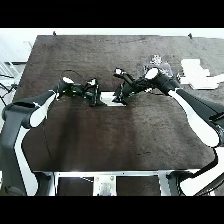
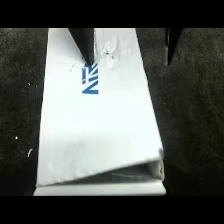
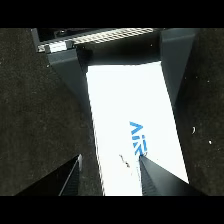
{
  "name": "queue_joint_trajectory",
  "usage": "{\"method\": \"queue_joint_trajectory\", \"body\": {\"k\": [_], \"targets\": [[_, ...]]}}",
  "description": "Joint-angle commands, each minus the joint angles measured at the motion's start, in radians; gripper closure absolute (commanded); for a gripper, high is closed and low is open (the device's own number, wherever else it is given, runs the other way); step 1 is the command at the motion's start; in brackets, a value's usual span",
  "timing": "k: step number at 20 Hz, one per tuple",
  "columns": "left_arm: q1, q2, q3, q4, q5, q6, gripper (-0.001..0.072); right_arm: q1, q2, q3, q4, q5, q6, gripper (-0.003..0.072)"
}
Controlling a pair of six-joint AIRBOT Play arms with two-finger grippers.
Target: Fold the box and place the chain.
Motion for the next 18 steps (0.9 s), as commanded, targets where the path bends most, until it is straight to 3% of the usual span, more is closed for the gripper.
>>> {"method": "queue_joint_trajectory", "body": {"k": [1,10,11,14,15,18], "targets": [[0.002,0.001,0.000,0.002,0.001,0.000,0.0248,-0.016,0.010,0.012,0.037,-0.002,-0.006,0.0231],[0.002,0.001,0.000,0.002,0.001,0.000,0.0248,-0.016,0.011,0.023,0.134,0.047,-0.062,0.0235],[0.002,0.001,0.000,0.002,0.001,0.000,0.0248,-0.016,0.010,0.023,0.156,0.045,-0.085,0.0277],[0.002,0.001,0.000,0.002,0.001,0.000,0.0248,-0.015,-0.005,0.020,0.178,0.028,-0.084,0.0608],[0.002,0.001,0.000,0.002,0.001,0.000,0.0249,-0.015,-0.016,0.017,0.178,0.028,-0.073,0.0671],[0.002,0.001,0.000,0.002,0.001,0.000,0.0248,-0.013,-0.058,0.003,0.177,0.028,-0.063,0.0675]]}}
